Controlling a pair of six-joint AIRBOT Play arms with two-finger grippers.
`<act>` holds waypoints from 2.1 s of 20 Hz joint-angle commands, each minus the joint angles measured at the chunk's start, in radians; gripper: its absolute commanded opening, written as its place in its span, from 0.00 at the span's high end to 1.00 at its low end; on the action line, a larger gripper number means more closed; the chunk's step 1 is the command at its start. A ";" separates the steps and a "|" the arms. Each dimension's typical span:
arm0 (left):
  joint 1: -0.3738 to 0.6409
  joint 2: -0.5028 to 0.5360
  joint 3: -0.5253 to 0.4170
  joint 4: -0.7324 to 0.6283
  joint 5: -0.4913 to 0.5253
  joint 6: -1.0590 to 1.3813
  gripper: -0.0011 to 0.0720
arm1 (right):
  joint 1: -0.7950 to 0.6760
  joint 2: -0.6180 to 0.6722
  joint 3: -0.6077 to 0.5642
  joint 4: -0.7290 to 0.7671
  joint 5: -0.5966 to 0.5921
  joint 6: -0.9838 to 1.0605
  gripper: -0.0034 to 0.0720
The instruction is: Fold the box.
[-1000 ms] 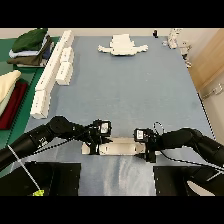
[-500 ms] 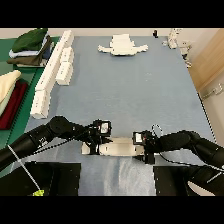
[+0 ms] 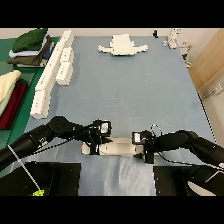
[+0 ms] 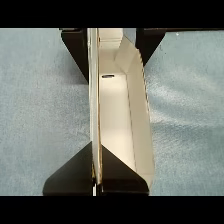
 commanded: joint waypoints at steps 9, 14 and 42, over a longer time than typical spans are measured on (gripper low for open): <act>0.000 0.000 0.001 0.000 0.000 0.000 0.97 | 0.001 -0.005 0.006 -0.006 -0.002 0.000 0.29; 0.000 0.000 0.001 0.000 0.000 0.000 0.97 | 0.001 -0.005 0.007 -0.010 -0.002 0.000 0.29; 0.019 0.054 0.006 0.100 0.032 -0.248 0.47 | 0.001 -0.005 0.007 -0.012 -0.002 0.000 0.29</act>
